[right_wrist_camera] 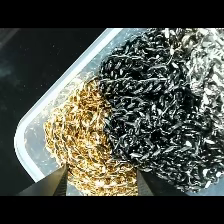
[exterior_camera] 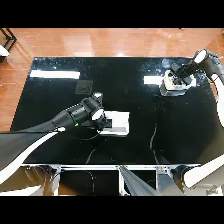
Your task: Fold the box and place the chain.
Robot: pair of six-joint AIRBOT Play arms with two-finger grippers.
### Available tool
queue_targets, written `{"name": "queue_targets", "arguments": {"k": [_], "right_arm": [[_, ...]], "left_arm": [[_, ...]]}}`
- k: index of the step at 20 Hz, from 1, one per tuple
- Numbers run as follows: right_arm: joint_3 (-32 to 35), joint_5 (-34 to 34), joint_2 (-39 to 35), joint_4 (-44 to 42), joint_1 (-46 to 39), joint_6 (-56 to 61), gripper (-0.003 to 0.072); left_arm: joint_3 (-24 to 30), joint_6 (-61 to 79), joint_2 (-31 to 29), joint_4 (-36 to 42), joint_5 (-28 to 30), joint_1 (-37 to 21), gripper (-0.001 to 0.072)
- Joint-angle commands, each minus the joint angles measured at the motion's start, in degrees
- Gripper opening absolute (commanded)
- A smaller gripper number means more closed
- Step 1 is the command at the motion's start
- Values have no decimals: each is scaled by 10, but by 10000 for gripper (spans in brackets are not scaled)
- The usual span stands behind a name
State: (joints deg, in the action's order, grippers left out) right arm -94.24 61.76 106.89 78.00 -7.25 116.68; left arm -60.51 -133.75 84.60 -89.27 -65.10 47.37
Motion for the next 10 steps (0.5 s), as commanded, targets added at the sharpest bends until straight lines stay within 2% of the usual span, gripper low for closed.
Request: {"name": "queue_targets", "arguments": {"k": [1, 2, 10], "right_arm": [[0, 6, 0, 0, 0, -13, 394], [0, 6, 0, -1, 0, -21, 20], [-1, 1, -18, -15, 0, -88, 21]], "left_arm": [[0, 0, 0, 0, 0, 0, 24], [0, 0, 0, 0, 0, 0, 24], [0, 0, 0, 0, 1, 0, 24]]}}
